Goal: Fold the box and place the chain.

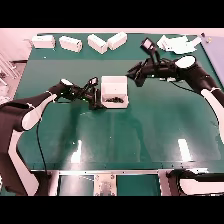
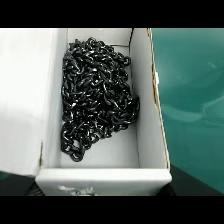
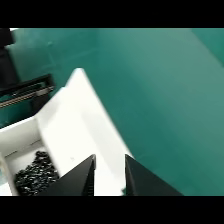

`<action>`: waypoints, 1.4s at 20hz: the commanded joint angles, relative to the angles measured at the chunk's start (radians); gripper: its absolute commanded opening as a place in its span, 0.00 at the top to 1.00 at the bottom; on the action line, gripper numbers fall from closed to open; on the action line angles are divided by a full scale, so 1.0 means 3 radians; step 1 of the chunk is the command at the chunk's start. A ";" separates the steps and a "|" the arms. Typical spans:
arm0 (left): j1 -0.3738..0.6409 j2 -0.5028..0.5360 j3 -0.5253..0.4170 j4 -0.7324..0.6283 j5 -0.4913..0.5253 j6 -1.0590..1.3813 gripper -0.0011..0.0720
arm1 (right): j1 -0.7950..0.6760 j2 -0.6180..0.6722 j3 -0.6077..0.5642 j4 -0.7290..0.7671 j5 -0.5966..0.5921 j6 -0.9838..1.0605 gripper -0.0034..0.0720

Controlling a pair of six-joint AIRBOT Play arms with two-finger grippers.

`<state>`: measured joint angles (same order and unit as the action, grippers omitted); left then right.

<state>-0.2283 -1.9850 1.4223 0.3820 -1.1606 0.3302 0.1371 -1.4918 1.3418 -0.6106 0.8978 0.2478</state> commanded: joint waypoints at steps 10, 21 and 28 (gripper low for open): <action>0.0001 0.0003 0.0003 0.0000 -0.0001 0.0000 0.34 | -0.0256 -0.1166 0.1191 0.0392 0.0501 0.0301 0.67; 0.0001 0.0003 0.0003 0.0000 -0.0006 0.0000 0.34 | -0.0202 -0.1467 0.1335 0.0342 0.0736 0.0336 0.67; 0.0001 0.0003 0.0003 0.0000 -0.0006 0.0000 0.34 | -0.0081 -0.1461 0.1472 -0.0127 0.1401 0.0399 0.67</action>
